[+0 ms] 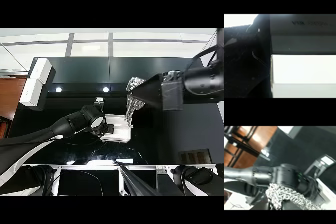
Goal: Fold the box and place the chain.
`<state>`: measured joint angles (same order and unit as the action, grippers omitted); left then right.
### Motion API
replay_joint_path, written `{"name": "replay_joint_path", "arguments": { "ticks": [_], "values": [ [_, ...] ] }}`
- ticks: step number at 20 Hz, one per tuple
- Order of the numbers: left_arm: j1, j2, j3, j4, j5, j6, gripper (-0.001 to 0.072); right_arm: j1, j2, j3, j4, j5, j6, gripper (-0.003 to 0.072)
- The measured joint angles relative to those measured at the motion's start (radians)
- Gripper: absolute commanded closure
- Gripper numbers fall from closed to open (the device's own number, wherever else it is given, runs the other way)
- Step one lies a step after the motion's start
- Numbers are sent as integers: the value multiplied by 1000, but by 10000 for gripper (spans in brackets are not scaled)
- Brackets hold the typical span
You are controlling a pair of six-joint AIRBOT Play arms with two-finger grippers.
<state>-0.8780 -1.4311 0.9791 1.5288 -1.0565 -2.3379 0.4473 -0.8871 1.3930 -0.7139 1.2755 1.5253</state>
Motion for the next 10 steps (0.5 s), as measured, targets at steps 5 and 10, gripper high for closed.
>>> {"name": "replay_joint_path", "arguments": {
  "ticks": [5,10],
  "values": [
    [0,0,0,0,0,0,682,2,-1,50,11,17,0,682],
    [0,0,0,0,0,0,682,31,-3,-62,-16,17,0,682]
  ]
}}
